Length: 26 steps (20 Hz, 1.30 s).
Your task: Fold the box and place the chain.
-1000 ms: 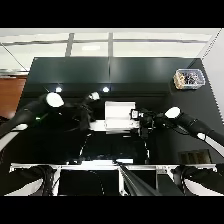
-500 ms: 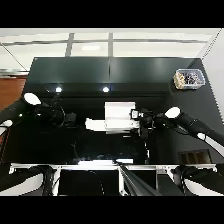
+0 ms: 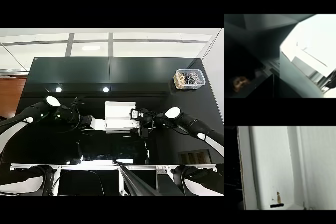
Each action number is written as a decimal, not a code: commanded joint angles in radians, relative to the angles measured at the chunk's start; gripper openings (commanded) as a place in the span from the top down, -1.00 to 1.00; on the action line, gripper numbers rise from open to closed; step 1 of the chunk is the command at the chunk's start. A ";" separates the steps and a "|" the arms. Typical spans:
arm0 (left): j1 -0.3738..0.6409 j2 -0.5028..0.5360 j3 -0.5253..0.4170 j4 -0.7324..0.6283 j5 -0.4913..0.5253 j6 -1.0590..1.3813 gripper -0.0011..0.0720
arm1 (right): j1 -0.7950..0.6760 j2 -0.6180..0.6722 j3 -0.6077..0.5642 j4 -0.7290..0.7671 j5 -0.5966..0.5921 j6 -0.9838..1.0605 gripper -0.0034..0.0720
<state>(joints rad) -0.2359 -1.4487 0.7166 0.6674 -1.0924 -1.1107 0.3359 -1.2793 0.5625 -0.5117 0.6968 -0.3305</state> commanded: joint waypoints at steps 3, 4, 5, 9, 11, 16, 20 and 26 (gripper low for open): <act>0.006 -0.009 0.058 -0.018 -0.016 0.079 0.55 | 0.001 0.000 0.000 0.003 -0.002 0.005 -0.34; 0.013 -0.009 0.069 -0.016 -0.018 0.080 -0.26 | 0.001 0.000 0.000 0.003 -0.002 0.005 -0.34; 0.017 -0.009 0.078 -0.013 -0.018 0.084 -0.94 | 0.001 0.000 0.000 0.003 -0.002 0.005 -0.35; 0.016 -0.009 0.138 -0.001 -0.073 0.082 -0.98 | 0.001 0.000 0.000 0.003 -0.002 0.005 -0.35; 0.000 -0.009 0.164 -0.005 -0.080 0.082 -0.98 | 0.001 0.000 0.000 0.003 -0.002 0.005 -0.34; -0.066 -0.009 0.193 -0.058 -0.087 0.068 -0.95 | 0.001 0.000 0.000 0.003 -0.002 0.005 -0.35; -0.119 -0.009 0.195 -0.051 -0.078 0.067 -0.56 | 0.001 0.000 0.000 0.003 -0.002 0.005 -0.35; -0.149 -0.009 0.196 -0.039 -0.015 -0.002 -0.49 | 0.001 0.000 0.000 0.003 -0.002 0.005 -0.35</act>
